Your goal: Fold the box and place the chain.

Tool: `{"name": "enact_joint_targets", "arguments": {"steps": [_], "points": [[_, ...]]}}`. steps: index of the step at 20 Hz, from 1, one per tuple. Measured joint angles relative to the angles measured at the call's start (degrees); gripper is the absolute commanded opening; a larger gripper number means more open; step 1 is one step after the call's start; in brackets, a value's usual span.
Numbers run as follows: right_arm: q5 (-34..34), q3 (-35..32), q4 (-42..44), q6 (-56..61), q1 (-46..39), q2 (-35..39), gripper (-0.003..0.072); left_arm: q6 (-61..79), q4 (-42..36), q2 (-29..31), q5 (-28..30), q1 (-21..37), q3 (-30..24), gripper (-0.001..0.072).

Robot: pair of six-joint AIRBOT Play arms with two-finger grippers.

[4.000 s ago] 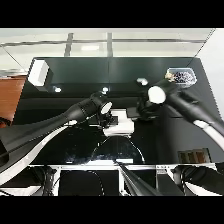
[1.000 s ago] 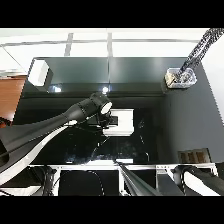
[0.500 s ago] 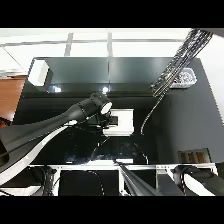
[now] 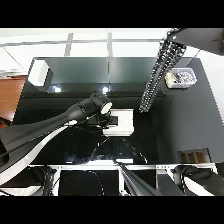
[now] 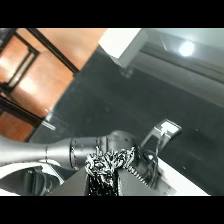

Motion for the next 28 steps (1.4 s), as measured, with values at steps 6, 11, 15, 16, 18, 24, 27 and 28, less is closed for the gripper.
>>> {"name": "enact_joint_targets", "arguments": {"steps": [6, 11, 15, 16, 18, 24, 27, 28], "points": [[-4.0, 0.0, -0.4, -0.2, 3.8, -3.4, 0.0012, 0.0, 0.0, 0.0, 0.0, 0.0, 0.0, 0.0027], [-4.3, 0.0, -3.9, -0.5, 6.6, -5.4, 0.0012, 0.0, 0.0, 0.0, 0.1, 0.0, 0.0, 0.0027], [0.2, -0.2, -8.7, -0.7, 7.3, -5.9, 0.0012, 0.0, 0.0, 0.0, 0.1, 0.0, 0.0, 0.0027], [1.5, -0.5, -10.3, -0.7, 7.3, -5.9, 0.0012, 0.0, 0.0, 0.0, 0.1, 0.0, 0.0, 0.0027], [4.0, -1.6, -12.8, -0.7, 7.4, -5.9, 0.0012, 0.0, 0.0, 0.0, 0.1, 0.0, 0.0, 0.0027], [6.1, -6.8, -15.2, -0.7, 8.2, -5.8, 0.0012, 0.0, 0.0, 0.0, 0.1, 0.0, 0.0, 0.0027], [5.9, -8.3, -15.0, -0.8, 9.6, -5.7, 0.0012, 0.0, 0.0, 0.0, 0.1, 0.0, 0.0, 0.0027], [5.7, -8.8, -15.0, -0.9, 10.0, -5.7, 0.0012, 0.0, 0.0, 0.0, 0.1, 0.0, 0.0, 0.0027]]}}
